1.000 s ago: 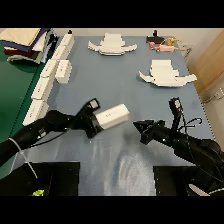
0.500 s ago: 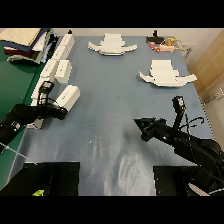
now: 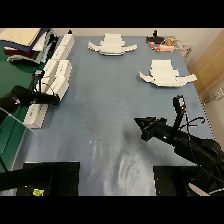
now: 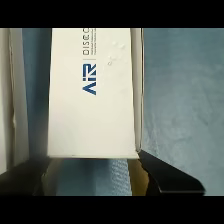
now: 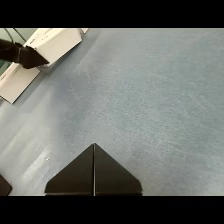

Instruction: Fold the box.

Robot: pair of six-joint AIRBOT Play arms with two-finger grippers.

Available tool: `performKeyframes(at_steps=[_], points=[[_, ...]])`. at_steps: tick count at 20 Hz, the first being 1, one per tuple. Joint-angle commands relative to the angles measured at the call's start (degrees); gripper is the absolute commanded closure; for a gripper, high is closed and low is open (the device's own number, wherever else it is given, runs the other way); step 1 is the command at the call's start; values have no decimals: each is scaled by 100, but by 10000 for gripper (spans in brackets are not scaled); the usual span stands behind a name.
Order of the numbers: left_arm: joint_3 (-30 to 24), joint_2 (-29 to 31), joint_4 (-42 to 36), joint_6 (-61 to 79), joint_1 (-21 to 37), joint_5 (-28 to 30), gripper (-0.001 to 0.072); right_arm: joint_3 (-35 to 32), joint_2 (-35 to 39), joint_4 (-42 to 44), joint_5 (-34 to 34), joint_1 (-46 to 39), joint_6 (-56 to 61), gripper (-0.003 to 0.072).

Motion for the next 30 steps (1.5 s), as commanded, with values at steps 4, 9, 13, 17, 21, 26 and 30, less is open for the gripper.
performKeyframes(at_steps=[4, 9, 13, 17, 21, 26, 30], points=[[1665, -1545, -87, -50, -79, 48, 183, 4, -267, -11, 162, 0, 31, 682], [2389, -2090, -85, -286, -81, 120, 182, 4, -555, -9, 173, 0, 142, 682], [2588, -2337, -85, -284, -81, 98, 183, 70, -599, -13, 232, 0, 140, 682], [2583, -2374, -83, -278, -81, 57, 182, 76, -599, -28, 293, 0, 138, 682], [2583, -2374, -87, -280, -81, 295, 182, 74, -599, -31, 291, 0, 138, 681], [2583, -2385, -385, -286, -81, 286, 181, 74, -599, -31, 291, 0, 138, 681], [2583, -2382, -498, -289, -81, 238, 5, 74, -599, -31, 291, 0, 138, 681]])
